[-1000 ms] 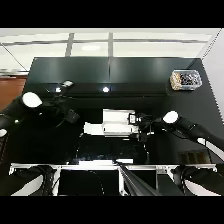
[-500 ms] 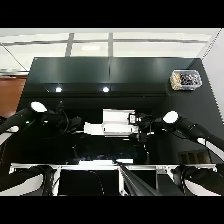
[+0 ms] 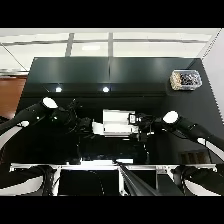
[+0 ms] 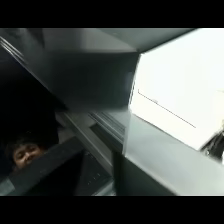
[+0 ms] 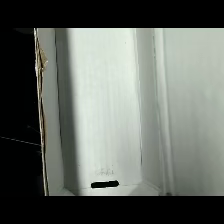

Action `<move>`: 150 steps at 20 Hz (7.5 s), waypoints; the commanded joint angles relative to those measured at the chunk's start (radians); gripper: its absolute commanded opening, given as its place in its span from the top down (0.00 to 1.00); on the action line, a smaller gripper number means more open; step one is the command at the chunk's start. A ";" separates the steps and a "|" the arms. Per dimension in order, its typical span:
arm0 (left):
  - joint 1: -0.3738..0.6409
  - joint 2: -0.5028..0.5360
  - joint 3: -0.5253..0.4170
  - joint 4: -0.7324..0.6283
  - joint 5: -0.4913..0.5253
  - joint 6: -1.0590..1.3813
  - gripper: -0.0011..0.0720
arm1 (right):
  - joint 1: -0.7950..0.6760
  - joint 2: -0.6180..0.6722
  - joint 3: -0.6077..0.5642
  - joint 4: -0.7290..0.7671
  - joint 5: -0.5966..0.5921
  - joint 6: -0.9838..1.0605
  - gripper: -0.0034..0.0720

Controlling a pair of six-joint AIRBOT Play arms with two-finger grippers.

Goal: Fold the box and place the chain.

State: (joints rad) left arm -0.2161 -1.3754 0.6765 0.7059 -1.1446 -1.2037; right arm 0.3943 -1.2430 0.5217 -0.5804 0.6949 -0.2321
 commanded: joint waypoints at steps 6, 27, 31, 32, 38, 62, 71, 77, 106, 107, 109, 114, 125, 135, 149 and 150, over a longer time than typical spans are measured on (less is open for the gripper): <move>-0.008 -0.003 0.068 -0.013 -0.041 0.030 0.02 | 0.001 0.000 0.000 0.000 0.000 0.000 0.32; -0.157 -0.003 0.175 -0.011 -0.026 0.006 0.22 | 0.001 0.000 0.000 0.000 0.000 0.000 0.32; -0.167 -0.003 0.179 -0.010 -0.002 -0.014 0.31 | 0.001 0.000 0.000 0.000 0.000 0.000 0.32; -0.175 -0.003 0.179 -0.006 0.012 -0.033 0.31 | 0.001 0.000 0.000 0.000 0.000 0.000 0.32; -0.244 -0.003 0.210 0.068 0.070 -0.168 0.31 | 0.001 0.000 0.000 0.000 0.000 0.000 0.32; -0.478 -0.003 0.298 0.481 0.145 -0.759 0.32 | 0.001 0.000 0.000 0.000 0.000 0.000 0.32; -0.583 -0.004 0.346 0.603 0.152 -0.908 0.32 | 0.001 0.000 0.000 0.000 0.000 0.000 0.32; -0.604 -0.010 0.348 0.757 0.095 -1.046 0.32 | 0.001 0.000 0.000 0.000 0.000 0.000 0.32; -0.640 -0.155 0.436 0.803 0.041 -1.107 0.83 | 0.001 0.000 0.000 0.000 0.000 0.000 0.32; -0.640 -0.155 0.436 0.803 0.043 -1.107 0.92 | 0.001 0.000 0.000 0.000 0.000 0.000 0.32; -0.640 -0.155 0.436 0.802 0.042 -1.104 0.92 | 0.001 0.000 0.000 0.000 0.000 0.000 0.32; -0.641 -0.155 0.436 0.799 0.035 -1.105 0.94 | 0.001 0.000 0.000 0.000 0.000 0.000 0.32; -0.629 -0.167 0.465 0.793 0.002 -1.109 0.46 | 0.001 0.000 0.000 0.000 0.000 0.000 0.32; -0.623 -0.167 0.465 0.793 -0.005 -1.100 0.94 | 0.000 0.017 0.000 0.000 -0.001 0.051 0.04; -0.625 -0.167 0.465 0.792 0.018 -1.101 0.94 | -0.001 0.185 0.000 -0.231 0.065 0.170 0.19; -0.625 -0.167 0.465 0.792 0.018 -1.101 0.94 | 0.001 0.180 0.000 -0.217 0.048 0.170 0.35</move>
State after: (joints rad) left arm -0.8406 -1.5414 1.1404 1.4990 -1.1362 -2.3032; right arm 0.3840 -1.0626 0.5228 -0.8028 0.7635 -0.0444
